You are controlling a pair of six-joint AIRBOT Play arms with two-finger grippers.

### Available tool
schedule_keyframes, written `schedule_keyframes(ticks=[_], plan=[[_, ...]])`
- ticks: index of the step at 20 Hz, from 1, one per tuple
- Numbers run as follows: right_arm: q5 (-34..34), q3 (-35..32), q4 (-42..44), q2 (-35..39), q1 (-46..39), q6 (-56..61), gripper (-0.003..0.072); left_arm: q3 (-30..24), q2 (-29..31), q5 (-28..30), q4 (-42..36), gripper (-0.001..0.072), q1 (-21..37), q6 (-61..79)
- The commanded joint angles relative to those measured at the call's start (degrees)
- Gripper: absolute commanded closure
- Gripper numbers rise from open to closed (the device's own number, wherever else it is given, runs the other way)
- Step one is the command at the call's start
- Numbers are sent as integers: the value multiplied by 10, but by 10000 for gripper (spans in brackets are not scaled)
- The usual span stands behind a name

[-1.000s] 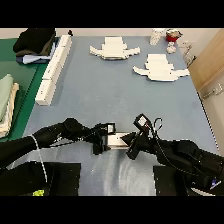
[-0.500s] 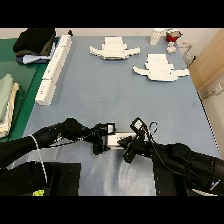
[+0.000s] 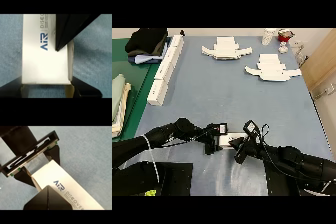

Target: Fold the box.

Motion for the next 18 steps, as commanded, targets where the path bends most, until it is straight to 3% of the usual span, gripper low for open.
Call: schedule_keyframes(ticks=[1, 11, 18], plan=[[5, -6, 0, -21, 1, 1, 684, 1, 0, 0, -1, 176, 0, -1], [5, -6, 0, -16, 1, 0, 685, 1, 0, 0, -1, 176, 0, -1], [3, 8, -48, 76, -3, 0, 683, 1, 0, 0, -1, 176, 0, -1]])
